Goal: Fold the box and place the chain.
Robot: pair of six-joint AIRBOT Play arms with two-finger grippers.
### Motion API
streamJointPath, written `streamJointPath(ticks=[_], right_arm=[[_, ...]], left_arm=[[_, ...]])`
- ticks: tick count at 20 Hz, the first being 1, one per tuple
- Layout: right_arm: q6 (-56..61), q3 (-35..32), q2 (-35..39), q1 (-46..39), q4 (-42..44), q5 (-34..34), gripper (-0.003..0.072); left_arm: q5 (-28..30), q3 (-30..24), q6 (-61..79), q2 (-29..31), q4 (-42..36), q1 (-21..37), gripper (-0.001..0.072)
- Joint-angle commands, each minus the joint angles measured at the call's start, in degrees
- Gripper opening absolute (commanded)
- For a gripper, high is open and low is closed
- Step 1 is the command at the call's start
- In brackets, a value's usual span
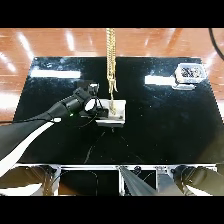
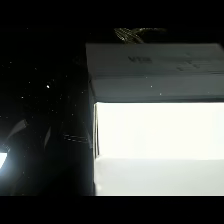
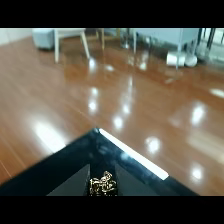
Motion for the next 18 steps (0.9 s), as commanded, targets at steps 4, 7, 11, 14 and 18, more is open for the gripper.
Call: streamJointPath(ticks=[4, 7, 11, 14, 18], right_arm=[[-0.4, -0.9, -0.7, 0.0, -3.5, 14.9, 0.0032], [0.3, -4.4, 0.3, 0.0, -3.0, 17.4, 0.0032], [0.8, -6.3, 1.8, 0.8, -2.4, 16.9, 0.0032], [-0.9, -6.4, 3.2, 2.8, -2.8, 16.2, 0.0032], [-0.9, -6.4, 5.6, 5.6, -4.7, 14.1, 0.0032]], left_arm=[[1.1, 0.0, 0.0, 0.0, 0.0, 0.0, 0.0021], [1.2, 0.0, 0.0, 0.0, 0.0, 0.0, 0.0021], [1.3, 0.0, 0.0, 0.0, 0.0, 0.0, 0.0021], [1.3, 0.0, 0.0, 0.0, 0.0, 0.0, 0.0021], [1.2, 0.0, 0.0, 0.0, 0.0, 0.0, 0.0021]])
